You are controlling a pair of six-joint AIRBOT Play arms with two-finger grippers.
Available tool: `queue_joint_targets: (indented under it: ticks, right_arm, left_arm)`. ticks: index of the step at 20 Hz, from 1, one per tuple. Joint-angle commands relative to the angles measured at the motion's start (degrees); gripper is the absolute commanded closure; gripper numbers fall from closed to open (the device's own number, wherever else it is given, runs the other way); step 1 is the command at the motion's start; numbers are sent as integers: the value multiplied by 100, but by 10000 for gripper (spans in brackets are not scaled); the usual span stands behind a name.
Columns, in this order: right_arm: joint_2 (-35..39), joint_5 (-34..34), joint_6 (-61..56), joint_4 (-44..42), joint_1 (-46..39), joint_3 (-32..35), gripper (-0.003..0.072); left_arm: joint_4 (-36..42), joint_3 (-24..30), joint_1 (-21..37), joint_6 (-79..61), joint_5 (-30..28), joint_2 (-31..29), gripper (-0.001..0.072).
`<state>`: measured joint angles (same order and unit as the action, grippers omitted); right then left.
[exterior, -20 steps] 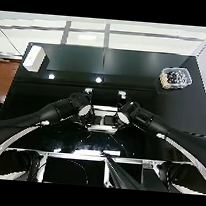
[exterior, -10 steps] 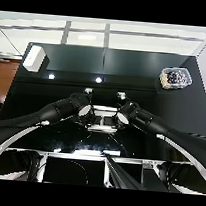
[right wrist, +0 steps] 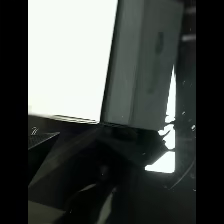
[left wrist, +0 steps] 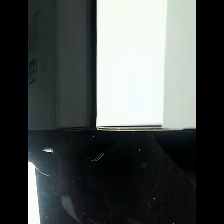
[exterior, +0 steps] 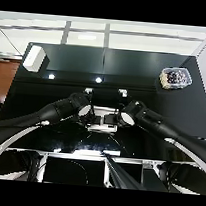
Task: Fold the box and place the chain.
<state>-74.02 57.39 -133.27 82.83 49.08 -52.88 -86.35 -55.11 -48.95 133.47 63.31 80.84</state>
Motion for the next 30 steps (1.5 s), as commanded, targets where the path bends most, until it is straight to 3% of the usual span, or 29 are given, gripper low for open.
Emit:
queue_joint_targets:
  ticks: [1,3,6,9,11,12,13,16,19,24,25,27,30]
  right_arm:
    - [678,485,549,79,-72,-7,248]
    - [1300,1117,758,511,-138,-7,249]
    - [2260,2352,793,2312,-374,46,248]
    - [2889,2702,1187,4033,-1029,481,249]
    - [2977,2090,1224,4203,-1880,977,248]
    - [2970,1458,1217,4094,-2380,1276,242]
    - [2949,782,1220,3965,-2826,1526,-23]
    - [2441,-984,1228,3187,-4140,1600,-21]
    - [1362,-1521,1609,2365,-5056,634,-20]
    - [-975,-1010,2601,787,-5735,-1853,-12]
    - [-1384,-826,2712,715,-5746,-2256,-10]
    - [-2114,-597,2896,693,-5740,-2957,98]
    - [-2771,-625,2894,697,-5757,-3501,98]
  left_arm:
    - [2,0,7,7,-2,2,682]
    - [2,2,7,7,-2,2,682]
    - [2,2,4,7,0,2,682]
    - [2,2,4,7,-4,2,682]
    - [2,2,4,7,-4,2,682]
    - [4,2,4,7,-2,2,682]
    - [4,2,4,7,0,2,682]
    - [4,2,4,4,2,2,682]
    - [4,2,4,4,22,2,682]
    - [2,2,4,4,26,2,682]
    - [4,2,4,4,26,2,682]
    - [2,2,4,4,24,2,682]
    - [2,2,4,4,20,2,682]
